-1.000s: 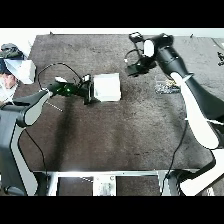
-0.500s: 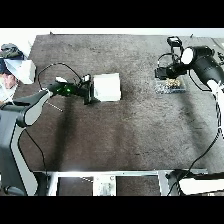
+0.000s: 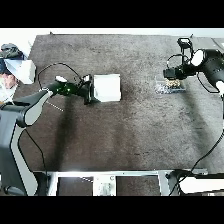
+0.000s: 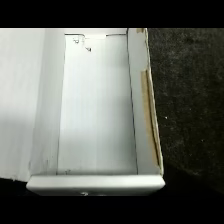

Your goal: Fold the box and place the chain.

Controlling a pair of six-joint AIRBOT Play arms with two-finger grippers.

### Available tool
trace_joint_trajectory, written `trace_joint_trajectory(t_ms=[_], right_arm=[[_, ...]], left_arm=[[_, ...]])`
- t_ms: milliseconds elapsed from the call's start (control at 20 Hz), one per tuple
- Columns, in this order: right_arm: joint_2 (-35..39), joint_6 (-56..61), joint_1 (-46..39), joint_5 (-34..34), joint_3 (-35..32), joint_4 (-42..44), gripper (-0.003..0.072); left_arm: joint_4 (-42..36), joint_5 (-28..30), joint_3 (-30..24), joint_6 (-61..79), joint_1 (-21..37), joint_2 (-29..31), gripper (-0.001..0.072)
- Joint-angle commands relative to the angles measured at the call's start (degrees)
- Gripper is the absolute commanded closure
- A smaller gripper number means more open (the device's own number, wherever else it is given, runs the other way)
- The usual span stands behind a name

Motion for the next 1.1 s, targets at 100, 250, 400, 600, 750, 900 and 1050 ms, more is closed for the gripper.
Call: trace_joint_trajectory(t_ms=[100, 250, 400, 600, 750, 900, 1050], right_arm=[[-4.0, -1.8, -0.4, -0.3, 0.0, 0.0, 0.0393], [-7.1, -2.2, -0.7, -0.9, 0.0, -0.2, 0.0394], [-8.4, -2.2, -2.1, -2.1, 0.0, -0.2, 0.0395], [-10.2, -2.5, -4.1, -2.4, 0.0, 0.5, 0.0411], [-11.0, -4.3, -4.0, -4.2, 0.1, 1.7, 0.0411], [-12.2, -5.8, -4.0, -5.4, 0.1, 3.5, 0.0411], [-13.8, -5.8, -4.0, -6.2, 0.2, 3.5, 0.0412]], left_arm=[[2.6, -0.1, 0.9, -2.6, 0.1, 0.0, 0.0386], [2.6, -0.1, 0.9, -2.6, 0.1, 0.0, 0.0386], [2.6, 0.1, 0.9, -2.6, 0.1, 0.0, 0.0386], [2.6, 0.2, 0.8, -2.6, 0.1, 0.0, 0.0386], [2.6, 0.2, 0.8, -2.6, 0.1, 0.0, 0.0386], [2.4, 0.2, 0.8, -2.6, 0.1, 0.0, 0.0386], [2.4, 0.1, 0.8, -2.6, 0.1, 0.0, 0.0386]])
